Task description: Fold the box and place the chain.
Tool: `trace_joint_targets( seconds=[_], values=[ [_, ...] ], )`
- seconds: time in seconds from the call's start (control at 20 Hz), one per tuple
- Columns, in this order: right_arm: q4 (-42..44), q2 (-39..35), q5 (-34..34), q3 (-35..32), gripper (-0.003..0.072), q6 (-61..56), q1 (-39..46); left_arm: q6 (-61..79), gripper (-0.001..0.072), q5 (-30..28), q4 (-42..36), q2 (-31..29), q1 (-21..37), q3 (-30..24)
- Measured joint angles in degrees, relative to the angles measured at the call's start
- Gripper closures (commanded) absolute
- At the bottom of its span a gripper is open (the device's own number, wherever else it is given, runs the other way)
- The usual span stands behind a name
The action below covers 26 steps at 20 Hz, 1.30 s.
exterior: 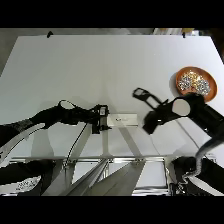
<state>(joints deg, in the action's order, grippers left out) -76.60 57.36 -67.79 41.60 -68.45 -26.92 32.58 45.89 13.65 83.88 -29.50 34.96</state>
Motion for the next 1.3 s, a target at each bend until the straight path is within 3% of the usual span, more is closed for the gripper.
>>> trace_joint_targets(
  seconds=[0.2, 0.4, 0.65, 1.0, 1.15, 1.3],
  values=[
    [-8.66, -1.25, -6.34, -3.93, 0.0669, -11.78, 9.94, 0.15, 0.0459, 0.09, 0.07, 0.0, 0.0, 0.0],
    [-11.34, -1.6, -9.88, -6.73, 0.0669, -17.73, 16.68, 0.15, 0.0459, 0.22, 0.09, 0.0, 0.0, 0.0],
    [-11.76, -1.7, -16.28, -7.61, 0.0669, -23.78, 19.28, 0.15, 0.0459, 0.46, 0.11, 0.0, 0.0, 0.0],
    [-11.8, -1.7, -18.69, -7.74, 0.0669, -25.59, 19.82, 0.15, 0.0461, 1.44, -0.09, -0.37, 0.04, 0.0],
    [-11.91, -1.7, -18.91, -7.74, 0.0669, -25.7, 19.85, -2.89, 0.046, 1.79, 0.81, -3.45, 0.74, -0.02],
    [-11.89, -1.7, -19.02, -7.74, 0.0669, -25.83, 19.85, -11.17, 0.046, 1.97, 4.46, -10.4, 3.82, -0.02]
  ],
)
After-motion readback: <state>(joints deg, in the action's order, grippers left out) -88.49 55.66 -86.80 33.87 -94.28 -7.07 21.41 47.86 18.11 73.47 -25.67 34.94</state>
